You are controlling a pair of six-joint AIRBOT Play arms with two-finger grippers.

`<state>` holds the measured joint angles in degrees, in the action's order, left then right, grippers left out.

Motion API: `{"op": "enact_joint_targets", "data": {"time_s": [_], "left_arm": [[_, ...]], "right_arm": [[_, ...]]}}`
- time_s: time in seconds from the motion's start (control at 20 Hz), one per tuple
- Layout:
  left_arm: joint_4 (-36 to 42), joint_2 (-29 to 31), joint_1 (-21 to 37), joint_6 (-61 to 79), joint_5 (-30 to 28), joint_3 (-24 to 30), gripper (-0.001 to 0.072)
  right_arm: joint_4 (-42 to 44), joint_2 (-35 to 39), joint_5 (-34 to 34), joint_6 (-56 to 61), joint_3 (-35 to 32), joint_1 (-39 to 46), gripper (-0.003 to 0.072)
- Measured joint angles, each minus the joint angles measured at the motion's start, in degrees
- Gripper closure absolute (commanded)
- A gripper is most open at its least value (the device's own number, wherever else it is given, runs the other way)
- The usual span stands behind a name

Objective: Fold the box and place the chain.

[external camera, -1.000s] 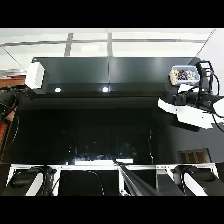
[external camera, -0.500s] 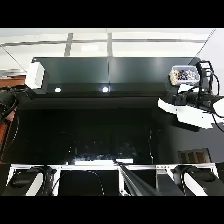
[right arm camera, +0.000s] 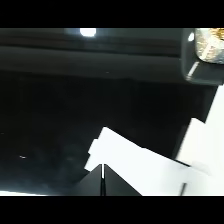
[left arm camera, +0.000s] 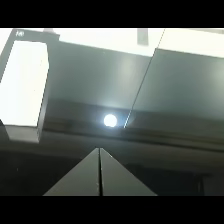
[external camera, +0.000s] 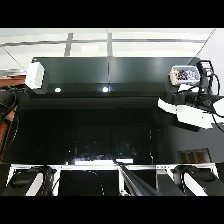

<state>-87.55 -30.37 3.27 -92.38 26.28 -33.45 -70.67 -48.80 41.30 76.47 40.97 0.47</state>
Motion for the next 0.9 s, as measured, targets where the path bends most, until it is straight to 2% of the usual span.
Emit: {"op": "enact_joint_targets", "data": {"time_s": [0.05,0.1,0.15,0.2,0.25,0.35,0.5,0.7,0.8,0.9], "left_arm": [[0.28,0.0,0.0,0.0,-1.25,0.0,0.0686],[0.79,0.0,0.0,0.0,-2.1,0.0,0.0677],[1.92,-0.07,-0.02,0.02,-3.08,0.0,0.048],[3.74,-0.26,-0.09,0.0,-3.82,0.0,0.0129],[5.79,-0.92,-0.42,0.07,-4.17,0.0,0.0001],[8.85,-3.45,-1.95,2.56,-2.45,-0.48,0.0],[9.57,-10.14,-4.48,8.61,6.78,-3.93,0.0],[5.88,-18.95,-4.63,7.04,18.34,-10.27,0.0],[4.76,-21.53,-4.2,5.25,21.46,-12.02,0.0],[4.07,-22.91,-3.93,4.04,23.96,-12.92,0.0]], "right_arm": [[0.87,0.0,-0.46,-0.02,-0.04,0.0,0.0579],[1.46,0.0,-1.42,0.0,-0.02,0.0,0.0104],[1.84,-0.02,-2.47,0.0,-0.04,0.0,-0.0023],[1.95,-0.15,-3.52,-0.02,-0.02,0.0,-0.0023],[1.66,-0.33,-4.37,-0.13,-0.04,0.02,-0.0023],[-0.76,-1.09,-4.72,0.61,0.22,0.94,-0.0022],[-9.62,-3.5,-1.27,7.89,2.43,7.74,-0.0022],[-16.13,-6.91,3.43,12.68,6.91,26.86,-0.0022],[-14.62,-9.2,5.81,12.35,8.92,37.88,-0.0022],[-9.2,-12.33,8.59,8.5,10.84,48.37,-0.0022]]}}
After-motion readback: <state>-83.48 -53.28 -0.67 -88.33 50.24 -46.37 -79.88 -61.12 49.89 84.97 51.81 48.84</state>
